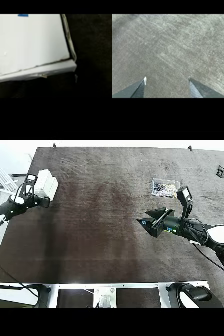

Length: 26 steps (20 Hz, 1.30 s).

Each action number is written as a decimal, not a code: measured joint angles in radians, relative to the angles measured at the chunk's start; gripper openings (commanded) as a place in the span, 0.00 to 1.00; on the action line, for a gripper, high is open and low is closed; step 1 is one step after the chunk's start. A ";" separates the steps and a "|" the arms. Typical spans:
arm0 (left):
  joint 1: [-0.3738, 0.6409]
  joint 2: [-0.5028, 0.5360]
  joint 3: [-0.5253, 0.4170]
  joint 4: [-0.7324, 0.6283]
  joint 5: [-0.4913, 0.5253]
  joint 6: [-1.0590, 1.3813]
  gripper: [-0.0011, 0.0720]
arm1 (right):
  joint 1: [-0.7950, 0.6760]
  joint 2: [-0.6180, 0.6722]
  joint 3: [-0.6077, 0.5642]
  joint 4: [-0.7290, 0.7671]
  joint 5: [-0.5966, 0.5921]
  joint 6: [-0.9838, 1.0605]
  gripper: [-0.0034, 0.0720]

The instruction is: Fold the box and place the chain.

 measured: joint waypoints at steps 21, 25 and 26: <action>-0.076 0.243 -0.027 -0.182 -0.526 0.080 0.04 | -0.001 0.105 -0.010 -0.062 -0.117 0.033 0.05; -0.170 0.506 -0.170 -0.307 -0.437 0.207 0.04 | -0.008 0.214 -0.087 -0.105 -0.224 0.091 0.05; -0.190 0.573 -0.221 -0.354 -0.405 0.246 0.04 | -0.008 0.250 -0.116 -0.109 -0.256 0.100 0.05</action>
